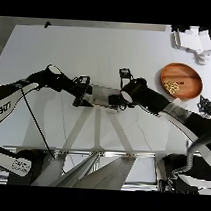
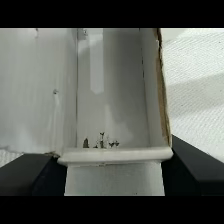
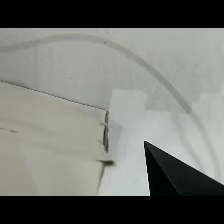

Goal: Fold the box and place the chain.

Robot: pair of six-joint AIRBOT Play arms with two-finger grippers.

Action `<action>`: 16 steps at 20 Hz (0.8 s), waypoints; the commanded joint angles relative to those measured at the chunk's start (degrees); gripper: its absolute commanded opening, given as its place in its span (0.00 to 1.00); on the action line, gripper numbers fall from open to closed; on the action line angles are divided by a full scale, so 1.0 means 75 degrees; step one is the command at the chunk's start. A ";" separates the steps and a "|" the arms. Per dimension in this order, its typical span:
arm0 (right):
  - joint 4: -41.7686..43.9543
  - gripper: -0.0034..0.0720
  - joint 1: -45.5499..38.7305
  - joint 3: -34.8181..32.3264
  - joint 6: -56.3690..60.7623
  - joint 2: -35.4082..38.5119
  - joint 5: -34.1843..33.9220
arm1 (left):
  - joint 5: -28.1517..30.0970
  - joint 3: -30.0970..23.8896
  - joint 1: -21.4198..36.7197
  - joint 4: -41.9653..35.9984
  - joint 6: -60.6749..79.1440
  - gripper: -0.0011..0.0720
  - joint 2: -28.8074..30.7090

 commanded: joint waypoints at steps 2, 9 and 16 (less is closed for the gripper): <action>0.0003 0.64 0.0230 0.0309 0.0020 -0.0632 0.0262 | 0.0003 0.0000 0.0000 -0.0012 -0.0006 0.23 0.0006; 0.0114 0.07 0.0254 0.0332 0.0050 -0.0749 -0.0187 | 0.0006 0.0000 0.0000 -0.0015 -0.0006 0.23 0.0006; 0.0574 0.78 0.0192 0.0344 -0.1451 0.0766 0.0321 | 0.0003 0.0000 0.0000 -0.0015 -0.0006 0.23 0.0006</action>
